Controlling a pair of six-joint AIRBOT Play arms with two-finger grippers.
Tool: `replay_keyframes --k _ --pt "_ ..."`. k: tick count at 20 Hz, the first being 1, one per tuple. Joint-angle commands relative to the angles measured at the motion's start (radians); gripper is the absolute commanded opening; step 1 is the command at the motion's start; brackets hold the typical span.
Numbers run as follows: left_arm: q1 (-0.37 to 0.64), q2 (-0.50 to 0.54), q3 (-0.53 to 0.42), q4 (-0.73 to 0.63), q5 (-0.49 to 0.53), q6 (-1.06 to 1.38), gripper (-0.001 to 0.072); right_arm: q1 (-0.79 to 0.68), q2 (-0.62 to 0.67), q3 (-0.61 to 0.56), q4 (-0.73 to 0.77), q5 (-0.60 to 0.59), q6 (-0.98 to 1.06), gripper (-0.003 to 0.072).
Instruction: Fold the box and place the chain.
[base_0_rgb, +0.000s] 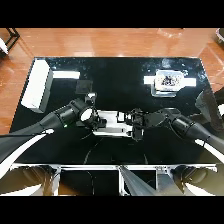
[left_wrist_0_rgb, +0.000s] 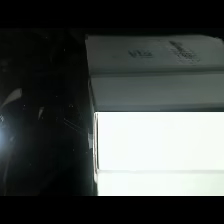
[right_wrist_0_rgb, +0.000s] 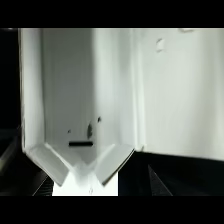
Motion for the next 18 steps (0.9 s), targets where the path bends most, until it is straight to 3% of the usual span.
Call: replay_keyframes --k 1,4,6,9,10,11,18 --pt "0.000 0.001 0.001 0.000 -0.005 0.018 0.0019 0.000 0.015 0.001 -0.033 -0.033 -0.016 0.0693" --pt "0.000 0.000 0.001 0.000 -0.004 0.018 0.0020 0.007 -0.011 0.001 0.068 -0.020 -0.066 0.0691" --pt "0.000 0.000 0.001 0.000 -0.004 0.018 0.0019 0.028 -0.020 0.001 0.071 -0.023 -0.069 0.0502" --pt "0.000 0.000 0.001 0.000 -0.003 0.018 0.0020 0.039 -0.020 0.001 0.071 -0.020 -0.072 0.0428" --pt "0.000 0.000 0.001 0.000 -0.003 0.018 0.0019 0.039 -0.020 0.001 0.072 -0.021 -0.071 0.0266" --pt "0.000 0.000 0.001 0.000 -0.003 0.018 0.0019 0.039 -0.020 0.001 0.076 -0.021 -0.072 0.0233" --pt "0.000 -0.001 0.001 -0.004 0.000 0.018 0.0020 0.041 -0.048 0.001 0.205 0.045 -0.053 0.0232"
